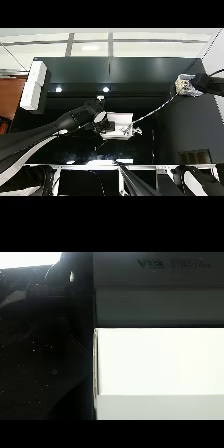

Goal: Fold the box and place the chain.

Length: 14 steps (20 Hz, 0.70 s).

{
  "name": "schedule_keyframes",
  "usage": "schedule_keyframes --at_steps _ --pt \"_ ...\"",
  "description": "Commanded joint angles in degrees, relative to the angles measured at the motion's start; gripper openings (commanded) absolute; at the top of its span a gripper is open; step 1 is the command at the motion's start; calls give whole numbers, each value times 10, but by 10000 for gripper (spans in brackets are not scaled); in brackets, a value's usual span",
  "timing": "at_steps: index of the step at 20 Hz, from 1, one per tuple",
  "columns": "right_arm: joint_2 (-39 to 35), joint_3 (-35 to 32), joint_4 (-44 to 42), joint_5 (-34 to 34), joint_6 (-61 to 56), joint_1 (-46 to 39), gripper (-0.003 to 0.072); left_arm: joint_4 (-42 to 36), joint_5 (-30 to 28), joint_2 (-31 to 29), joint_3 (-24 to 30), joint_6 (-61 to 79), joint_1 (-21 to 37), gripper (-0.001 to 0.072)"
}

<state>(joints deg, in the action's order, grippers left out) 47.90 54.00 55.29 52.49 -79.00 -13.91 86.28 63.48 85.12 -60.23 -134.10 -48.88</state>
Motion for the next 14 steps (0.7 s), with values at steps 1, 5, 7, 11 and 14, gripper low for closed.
schedule_keyframes --at_steps 1,5,7,11,14 --pt "-112 20 -88 26 14 0 14 0 0 0 0 -1 0 35" --pt "-157 97 -129 45 15 0 14 0 0 0 0 -1 0 35" --pt "-158 141 -166 51 28 0 14 0 0 0 0 -1 0 35" --pt "-158 173 -250 91 54 2 14 0 0 0 0 -1 0 35" --pt "-158 173 -248 136 55 2 14 0 0 0 0 -1 0 35"
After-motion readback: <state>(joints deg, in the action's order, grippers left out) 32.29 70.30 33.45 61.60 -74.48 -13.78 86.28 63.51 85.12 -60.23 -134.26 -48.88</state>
